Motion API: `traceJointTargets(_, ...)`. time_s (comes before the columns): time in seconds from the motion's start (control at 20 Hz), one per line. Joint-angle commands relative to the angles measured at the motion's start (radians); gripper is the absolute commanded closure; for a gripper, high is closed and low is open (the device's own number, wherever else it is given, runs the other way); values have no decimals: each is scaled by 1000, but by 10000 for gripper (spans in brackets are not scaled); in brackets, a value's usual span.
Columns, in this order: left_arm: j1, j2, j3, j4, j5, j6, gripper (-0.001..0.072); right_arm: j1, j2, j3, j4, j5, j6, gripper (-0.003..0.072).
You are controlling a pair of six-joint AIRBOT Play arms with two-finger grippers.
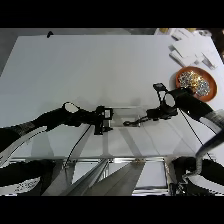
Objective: Fold the box and place the chain.
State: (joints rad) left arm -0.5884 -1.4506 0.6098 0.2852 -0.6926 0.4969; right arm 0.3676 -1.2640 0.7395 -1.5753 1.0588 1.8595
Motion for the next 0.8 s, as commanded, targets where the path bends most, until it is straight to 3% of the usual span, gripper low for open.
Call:
traceJointTargets(0.0,1,0,0,0,0,0,639,1,33,0,-2,-17,-2,430)
traceJointTargets(0.65,1,0,0,0,0,0,639,0,-22,-7,-29,-34,56,431)
traceJointTargets(0.75,1,1,0,0,0,0,639,0,-22,-8,-29,-34,56,477)
